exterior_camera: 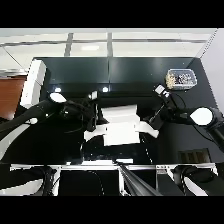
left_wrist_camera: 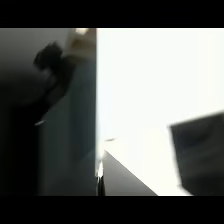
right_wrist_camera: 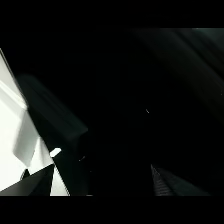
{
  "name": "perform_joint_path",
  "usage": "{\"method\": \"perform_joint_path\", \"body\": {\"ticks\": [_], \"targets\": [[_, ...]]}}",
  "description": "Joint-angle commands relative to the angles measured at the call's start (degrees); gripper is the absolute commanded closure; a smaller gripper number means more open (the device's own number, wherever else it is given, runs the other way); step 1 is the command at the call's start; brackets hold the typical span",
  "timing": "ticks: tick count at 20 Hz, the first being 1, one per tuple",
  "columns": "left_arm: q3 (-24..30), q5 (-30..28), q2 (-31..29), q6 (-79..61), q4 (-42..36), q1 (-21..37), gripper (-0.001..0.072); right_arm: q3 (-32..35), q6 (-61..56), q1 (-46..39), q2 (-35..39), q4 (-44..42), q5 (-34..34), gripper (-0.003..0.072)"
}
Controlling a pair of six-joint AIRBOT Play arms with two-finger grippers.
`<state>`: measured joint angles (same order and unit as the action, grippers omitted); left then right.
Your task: Fold the box and place the chain.
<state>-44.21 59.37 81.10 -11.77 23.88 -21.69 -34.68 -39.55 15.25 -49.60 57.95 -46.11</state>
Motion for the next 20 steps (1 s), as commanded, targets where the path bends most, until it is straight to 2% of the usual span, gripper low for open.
{"method": "perform_joint_path", "body": {"ticks": [1,4,9,12,15,17,20], "targets": [[1.8,-11.8,-0.9,-7.5,6.6,-4.2,0.0684,-0.3,8.3,2.9,0.0,0.7,-0.5,-0.0024],[1.9,-16.3,-0.9,-7.5,8.4,-5.6,0.0683,-0.2,13.9,4.5,0.0,0.7,-1.9,-0.0024],[1.8,-17.0,0.2,-7.4,8.7,-5.5,0.0683,1.1,19.2,4.8,-0.7,0.8,-8.3,-0.0023],[1.8,-17.0,0.2,-7.3,8.6,-5.5,0.0683,3.4,20.0,4.8,-1.8,0.5,-8.9,-0.0023],[1.8,-16.9,0.2,-7.3,8.5,-5.5,0.0683,5.9,24.0,5.3,-1.8,-5.0,-9.7,-0.0023],[1.8,-16.9,0.2,-7.3,8.5,-5.5,0.0683,7.5,25.1,8.0,-1.8,-6.9,-8.8,-0.0023],[1.8,-16.9,0.2,-7.3,8.5,-5.5,0.0683,9.6,25.0,11.6,-1.9,-6.9,-3.3,-0.0023]]}}
